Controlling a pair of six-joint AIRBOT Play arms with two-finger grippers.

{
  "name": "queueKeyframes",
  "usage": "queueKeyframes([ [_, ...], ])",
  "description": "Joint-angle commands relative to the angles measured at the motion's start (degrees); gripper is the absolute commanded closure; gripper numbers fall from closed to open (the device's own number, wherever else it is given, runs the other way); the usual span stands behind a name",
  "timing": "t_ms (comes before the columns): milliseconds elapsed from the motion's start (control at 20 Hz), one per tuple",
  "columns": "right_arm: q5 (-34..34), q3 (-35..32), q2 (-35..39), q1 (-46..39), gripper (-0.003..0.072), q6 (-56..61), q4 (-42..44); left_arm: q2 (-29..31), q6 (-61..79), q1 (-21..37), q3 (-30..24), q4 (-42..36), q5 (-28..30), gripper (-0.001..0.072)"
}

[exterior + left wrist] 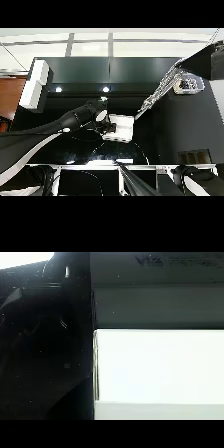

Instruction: Fold the box and place the chain.

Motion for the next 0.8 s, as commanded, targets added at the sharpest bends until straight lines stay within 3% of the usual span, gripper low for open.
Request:
queueKeyframes([
  [0,1.9,0.0,0.1,2.4,0.0682,0.1,3.6,0.0,0.0,0.0,0.0,0.0,0.0,0.0684],
  [350,5.6,0.0,0.1,6.6,0.0683,-0.3,6.0,0.0,0.0,0.0,0.0,0.0,0.3,0.0684],
  [750,3.2,-0.9,-0.2,9.6,0.0683,-0.5,6.6,0.0,0.0,0.0,0.0,0.0,0.5,0.0684],
])
